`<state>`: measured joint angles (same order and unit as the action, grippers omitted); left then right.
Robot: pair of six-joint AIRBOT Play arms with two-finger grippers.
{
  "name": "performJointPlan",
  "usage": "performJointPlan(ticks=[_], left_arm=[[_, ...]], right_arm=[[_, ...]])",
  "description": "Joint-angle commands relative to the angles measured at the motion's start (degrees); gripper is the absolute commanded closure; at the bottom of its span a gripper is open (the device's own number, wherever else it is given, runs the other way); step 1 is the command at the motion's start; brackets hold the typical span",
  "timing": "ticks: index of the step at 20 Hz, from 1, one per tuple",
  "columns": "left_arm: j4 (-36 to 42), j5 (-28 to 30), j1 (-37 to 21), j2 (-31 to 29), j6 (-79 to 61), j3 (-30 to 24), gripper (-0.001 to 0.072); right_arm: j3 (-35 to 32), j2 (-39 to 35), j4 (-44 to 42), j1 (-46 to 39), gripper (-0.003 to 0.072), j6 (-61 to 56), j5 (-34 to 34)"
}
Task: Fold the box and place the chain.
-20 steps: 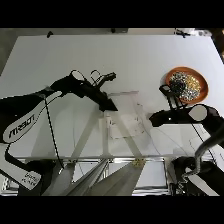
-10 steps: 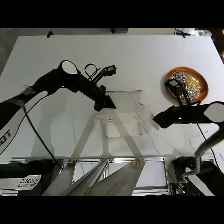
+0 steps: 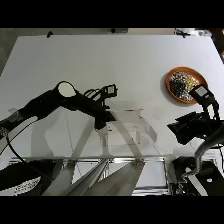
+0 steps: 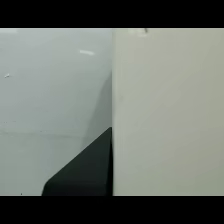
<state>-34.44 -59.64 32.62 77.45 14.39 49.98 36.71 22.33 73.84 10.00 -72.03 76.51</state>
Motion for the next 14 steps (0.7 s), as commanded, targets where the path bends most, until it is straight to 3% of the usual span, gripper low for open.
performJointPlan(ticks=[1, 4, 14], left_arm=[[1.4, 10.2, 1.0, 2.5, -3.0, -2.4, 0.0705], [4.0, 14.2, 1.0, 5.2, -6.7, -2.5, 0.0704], [4.0, 12.4, 1.0, 7.9, -20.6, -2.5, 0.0705]], right_arm=[[0.1, -1.8, -0.3, 0.0, 0.0232, -0.2, -0.3], [0.1, -1.8, -1.0, 0.0, 0.0233, -0.2, -1.9], [0.1, -1.7, -1.0, 0.0, 0.0233, -0.2, -2.6]])
